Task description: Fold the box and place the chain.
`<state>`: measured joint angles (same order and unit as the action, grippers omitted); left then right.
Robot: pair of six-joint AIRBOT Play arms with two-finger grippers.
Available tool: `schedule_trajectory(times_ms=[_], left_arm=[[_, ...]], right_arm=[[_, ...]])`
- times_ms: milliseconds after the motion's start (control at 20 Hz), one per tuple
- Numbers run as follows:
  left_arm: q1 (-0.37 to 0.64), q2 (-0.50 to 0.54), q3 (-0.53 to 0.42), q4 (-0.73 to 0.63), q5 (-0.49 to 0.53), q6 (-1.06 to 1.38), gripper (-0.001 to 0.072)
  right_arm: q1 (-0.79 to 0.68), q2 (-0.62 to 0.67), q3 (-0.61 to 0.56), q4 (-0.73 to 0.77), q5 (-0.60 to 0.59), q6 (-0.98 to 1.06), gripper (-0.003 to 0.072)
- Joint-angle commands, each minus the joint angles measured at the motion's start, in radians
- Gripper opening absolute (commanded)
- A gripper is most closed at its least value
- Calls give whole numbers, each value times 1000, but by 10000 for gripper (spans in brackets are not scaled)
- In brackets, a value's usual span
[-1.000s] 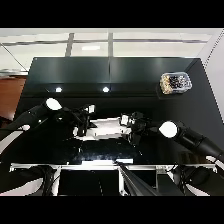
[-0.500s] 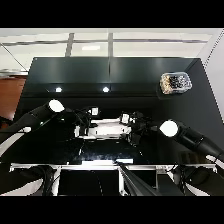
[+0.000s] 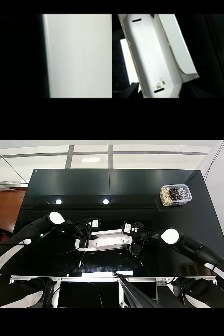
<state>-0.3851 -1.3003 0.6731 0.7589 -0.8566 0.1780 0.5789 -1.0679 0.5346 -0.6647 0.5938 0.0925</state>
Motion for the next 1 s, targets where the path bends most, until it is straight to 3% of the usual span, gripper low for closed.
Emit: schedule_trajectory(times_ms=[0,250,550,950], left_arm=[[-1,1,0,1,0,0,27],[-1,1,0,1,0,1,27],[-1,1,0,1,0,0,27],[-1,1,1,1,-8,1,29]], right_arm=[[-29,-16,1,93,-20,-124,712],[-37,-29,1,227,-10,-262,712],[-37,-68,1,227,-2,-262,712],[-37,-90,1,222,120,-262,712]])
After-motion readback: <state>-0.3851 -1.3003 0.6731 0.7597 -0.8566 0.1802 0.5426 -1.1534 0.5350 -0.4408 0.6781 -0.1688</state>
